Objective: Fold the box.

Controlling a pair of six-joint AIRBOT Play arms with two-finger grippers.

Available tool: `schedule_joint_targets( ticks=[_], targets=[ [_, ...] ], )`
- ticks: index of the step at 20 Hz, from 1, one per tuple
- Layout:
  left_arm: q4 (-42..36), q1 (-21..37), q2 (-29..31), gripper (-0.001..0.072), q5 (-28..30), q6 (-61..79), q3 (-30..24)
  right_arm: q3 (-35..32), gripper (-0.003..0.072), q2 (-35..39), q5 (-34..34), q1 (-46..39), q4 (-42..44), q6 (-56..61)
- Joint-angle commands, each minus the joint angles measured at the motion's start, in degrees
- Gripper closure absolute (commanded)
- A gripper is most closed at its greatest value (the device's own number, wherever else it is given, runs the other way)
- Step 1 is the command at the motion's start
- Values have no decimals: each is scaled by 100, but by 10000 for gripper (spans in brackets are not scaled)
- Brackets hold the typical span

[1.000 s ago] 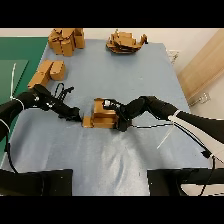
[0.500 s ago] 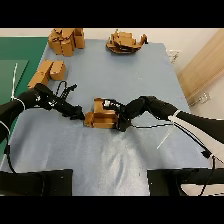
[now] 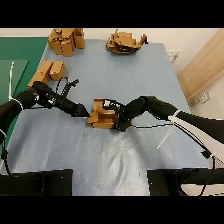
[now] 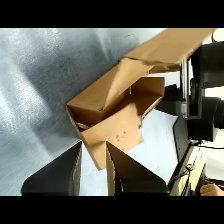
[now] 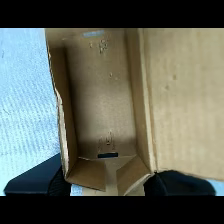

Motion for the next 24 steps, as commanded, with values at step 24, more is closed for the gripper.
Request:
schedule_joint_targets(
  ticks=[24],
  targets=[
    [2326,-1499,-52,282,446,-3449,975,2,682,4,-28,4,2,2]
  ],
)
